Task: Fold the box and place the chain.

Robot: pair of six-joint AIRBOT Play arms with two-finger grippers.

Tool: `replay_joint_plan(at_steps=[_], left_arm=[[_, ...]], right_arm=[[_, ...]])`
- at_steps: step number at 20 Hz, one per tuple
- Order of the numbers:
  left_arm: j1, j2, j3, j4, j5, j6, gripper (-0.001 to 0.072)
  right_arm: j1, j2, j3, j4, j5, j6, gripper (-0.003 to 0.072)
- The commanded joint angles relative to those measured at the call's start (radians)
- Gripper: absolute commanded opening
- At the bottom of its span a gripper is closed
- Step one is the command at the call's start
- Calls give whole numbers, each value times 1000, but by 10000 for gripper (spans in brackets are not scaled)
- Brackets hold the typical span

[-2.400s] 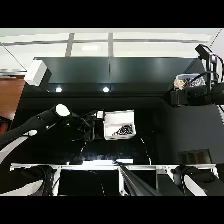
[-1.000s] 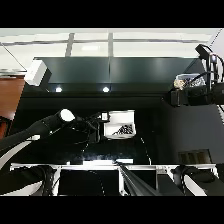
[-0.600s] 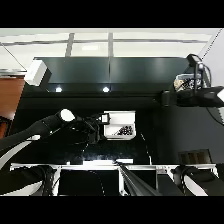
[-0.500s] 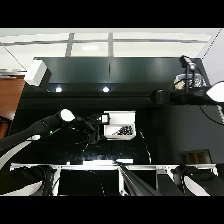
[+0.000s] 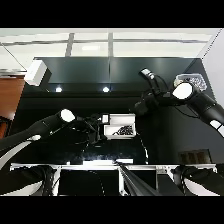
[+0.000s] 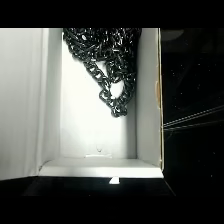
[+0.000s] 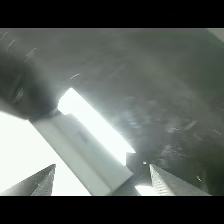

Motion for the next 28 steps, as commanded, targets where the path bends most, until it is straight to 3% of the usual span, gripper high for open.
replay_joint_plan(at_steps=[1, 4, 7, 10, 21, 22, 25, 26, 28], left_arm=[[0, -1, 1, 1, 3, -2, 392], [0, -1, 1, 1, 3, -2, 392], [0, -4, 1, 1, 4, -2, 392], [0, -5, 1, 1, 4, -2, 392], [0, -5, 1, 1, 4, -2, 393], [0, -5, 1, 1, 4, -2, 392], [0, -5, 1, 1, 4, -2, 392], [0, -5, 1, 1, 4, -2, 392], [0, -5, 1, 1, 4, -2, 392]], right_arm=[[22, 17, 46, -7, 234, -250, 689], [25, 39, 40, 1, 284, -285, 689], [25, 37, -34, 108, 161, -472, 689], [50, 32, -91, 190, 119, -602, 689], [90, 32, -117, 177, 134, -599, 688], [90, 32, -118, 172, 144, -592, 647], [90, 32, -122, 135, 147, -568, 628], [90, 32, -122, 122, 146, -568, 534], [90, 32, -122, 110, 143, -568, 534]])
